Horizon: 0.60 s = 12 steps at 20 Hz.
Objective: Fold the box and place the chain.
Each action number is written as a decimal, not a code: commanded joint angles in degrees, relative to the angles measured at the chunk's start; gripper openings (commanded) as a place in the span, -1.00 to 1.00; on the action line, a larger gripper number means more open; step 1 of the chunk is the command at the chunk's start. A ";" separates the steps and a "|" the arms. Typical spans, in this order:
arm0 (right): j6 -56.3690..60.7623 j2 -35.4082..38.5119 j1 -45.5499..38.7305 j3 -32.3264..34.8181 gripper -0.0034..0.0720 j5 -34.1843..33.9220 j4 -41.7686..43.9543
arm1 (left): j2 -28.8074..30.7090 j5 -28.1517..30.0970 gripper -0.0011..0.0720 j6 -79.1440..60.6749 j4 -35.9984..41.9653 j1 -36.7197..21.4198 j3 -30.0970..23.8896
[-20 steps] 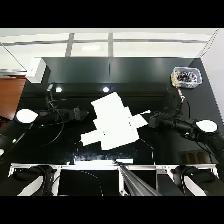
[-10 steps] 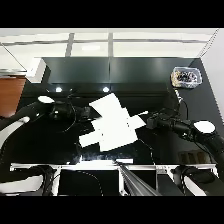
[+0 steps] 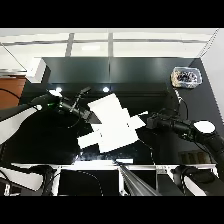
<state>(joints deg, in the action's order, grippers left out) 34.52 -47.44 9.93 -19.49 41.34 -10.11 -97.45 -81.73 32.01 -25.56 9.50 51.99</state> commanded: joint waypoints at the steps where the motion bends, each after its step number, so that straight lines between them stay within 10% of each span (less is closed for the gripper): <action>1: 0.42 0.04 0.07 0.04 -0.87 1.11 -0.17 | -0.81 -1.11 -0.26 -2.67 -1.16 0.24 1.25; 3: 0.94 0.04 0.07 0.04 -0.87 2.01 -0.98 | -1.14 -1.40 -0.91 -4.52 -1.05 0.48 1.25; 5: 1.31 0.04 0.00 0.02 -0.85 1.99 -1.38 | -1.33 -1.40 -0.90 -4.98 -1.01 0.44 1.27; 6: 2.47 0.04 -0.33 0.02 -0.25 2.32 -1.42 | -1.31 -1.31 -0.90 -5.01 -0.92 0.37 1.27; 7: 5.86 0.04 -1.31 -0.13 0.76 4.00 -2.08 | -1.31 -1.29 -0.91 -5.01 -0.96 0.28 1.27; 12: 8.98 0.04 -15.13 -12.50 0.85 29.70 -22.60 | 2.56 0.44 -0.92 -4.74 -3.32 0.96 1.66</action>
